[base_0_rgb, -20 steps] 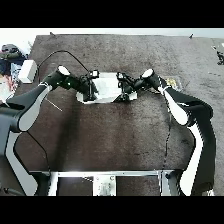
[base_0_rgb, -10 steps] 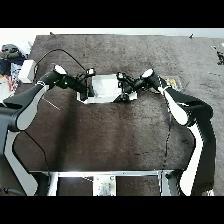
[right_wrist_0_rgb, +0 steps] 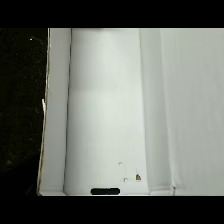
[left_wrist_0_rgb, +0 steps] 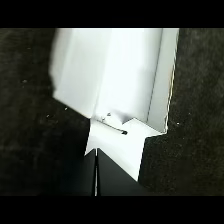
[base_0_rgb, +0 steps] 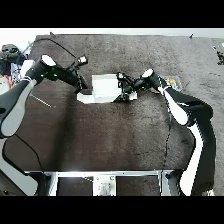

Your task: Fold the box and place the chain.

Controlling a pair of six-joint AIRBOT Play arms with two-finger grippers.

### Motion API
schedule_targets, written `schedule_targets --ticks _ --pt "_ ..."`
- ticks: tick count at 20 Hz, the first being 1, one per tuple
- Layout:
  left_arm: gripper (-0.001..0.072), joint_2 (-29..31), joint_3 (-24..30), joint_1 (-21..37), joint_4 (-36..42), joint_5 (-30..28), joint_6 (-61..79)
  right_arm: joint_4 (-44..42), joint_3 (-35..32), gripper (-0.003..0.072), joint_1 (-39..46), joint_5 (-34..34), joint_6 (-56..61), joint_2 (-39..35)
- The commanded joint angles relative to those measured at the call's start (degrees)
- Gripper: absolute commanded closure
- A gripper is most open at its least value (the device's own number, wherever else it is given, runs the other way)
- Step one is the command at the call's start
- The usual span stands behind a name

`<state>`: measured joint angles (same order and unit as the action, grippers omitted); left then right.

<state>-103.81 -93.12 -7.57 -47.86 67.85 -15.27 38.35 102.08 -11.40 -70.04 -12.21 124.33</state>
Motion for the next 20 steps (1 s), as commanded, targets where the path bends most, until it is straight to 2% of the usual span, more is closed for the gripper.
schedule_targets --ticks 1,7,9,12,20 --pt "0.0705 4.74 0.00 2.21 -2.10 -4.24 -19.80 0.00 -0.02 0.0239 0.00 -0.04 0.02 -0.04" --pt "0.0705 9.57 4.39 5.73 -4.11 -5.29 -31.93 0.00 -0.02 0.0238 0.00 -0.04 0.00 -0.04" --pt "0.0704 9.57 7.76 7.91 -2.75 -6.08 -34.29 0.00 -0.02 0.0238 0.00 -0.04 0.00 -0.04" --pt "0.0702 9.55 13.68 10.62 4.22 -7.45 -34.49 0.00 -0.02 0.0238 0.00 -0.04 0.02 -0.04" --pt "0.0699 9.07 25.27 10.64 5.95 -10.82 -41.72 0.00 -0.02 0.0238 0.04 -0.02 0.02 -0.04"
